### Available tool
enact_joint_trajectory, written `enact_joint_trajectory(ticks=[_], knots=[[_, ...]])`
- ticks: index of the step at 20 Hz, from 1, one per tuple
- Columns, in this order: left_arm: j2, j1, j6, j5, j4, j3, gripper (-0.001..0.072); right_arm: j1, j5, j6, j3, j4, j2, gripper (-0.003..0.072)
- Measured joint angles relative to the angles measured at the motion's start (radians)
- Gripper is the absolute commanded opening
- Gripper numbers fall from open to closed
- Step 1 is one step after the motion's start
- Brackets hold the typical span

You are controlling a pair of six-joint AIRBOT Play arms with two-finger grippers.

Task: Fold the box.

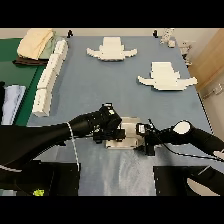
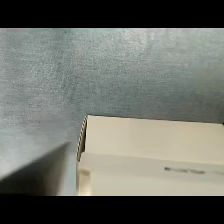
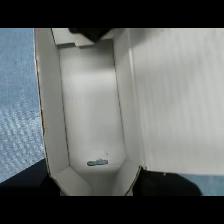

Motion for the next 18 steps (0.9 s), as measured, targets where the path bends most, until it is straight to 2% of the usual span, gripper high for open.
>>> enact_joint_trajectory(ticks=[5,6,7,18], knots=[[0.019,0.0,-0.002,-0.001,0.002,0.007,0.0662,0.0,0.0,0.0,0.0,0.0,0.0,0.049],[0.022,0.0,-0.004,-0.005,0.004,0.008,0.0573,0.0,0.0,0.0,0.0,0.0,0.0,0.049],[0.024,0.0,-0.005,-0.006,0.008,0.008,0.0453,0.0,0.0,0.0,0.0,0.0,0.0,0.049],[0.0,-0.001,0.0,0.017,-0.015,-0.007,0.0447,0.0,0.0,0.0,0.0,0.0,0.0,0.049]])
